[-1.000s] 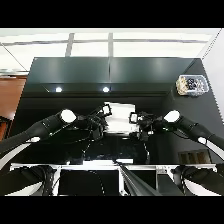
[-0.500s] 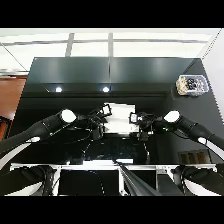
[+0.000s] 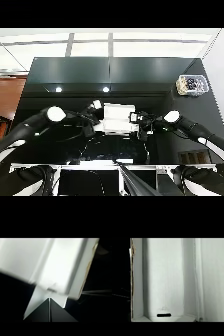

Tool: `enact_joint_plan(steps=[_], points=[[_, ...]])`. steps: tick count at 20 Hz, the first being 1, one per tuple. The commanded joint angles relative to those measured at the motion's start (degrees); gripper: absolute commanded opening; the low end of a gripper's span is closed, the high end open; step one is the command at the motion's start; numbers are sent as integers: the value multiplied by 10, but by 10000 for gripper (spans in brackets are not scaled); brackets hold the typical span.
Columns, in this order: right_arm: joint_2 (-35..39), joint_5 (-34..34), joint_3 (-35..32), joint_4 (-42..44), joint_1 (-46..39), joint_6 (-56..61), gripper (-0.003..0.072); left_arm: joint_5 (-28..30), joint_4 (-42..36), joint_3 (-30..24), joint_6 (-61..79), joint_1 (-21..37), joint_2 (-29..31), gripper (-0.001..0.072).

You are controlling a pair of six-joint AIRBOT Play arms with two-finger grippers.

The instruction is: Fold the box and place the chain.

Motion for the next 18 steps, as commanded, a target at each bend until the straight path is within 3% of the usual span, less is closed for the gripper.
enact_joint_plan(steps=[1, 4, 7, 10, 12, 15, 18], points=[[0, 2, 0, -1, 0, -2, 188, -89, 166, 0, -161, 92, 96, 25], [0, 2, 0, -1, 0, -2, 188, -105, 183, -3, -316, 174, 130, 24], [0, 2, 0, -1, 0, -2, 188, -105, 137, -23, -621, 247, 91, 27], [0, 2, 0, -1, 0, -2, 188, -157, -63, -46, -491, 283, 2, 27], [0, 2, 0, -1, 0, -2, 188, -188, -142, -46, -470, 275, -70, 24], [0, 2, 0, -1, 0, -2, 188, -162, -169, -46, -442, 227, -129, 24], [0, 2, 0, -1, 0, -2, 188, -118, -193, -46, -442, 170, -132, 24]])
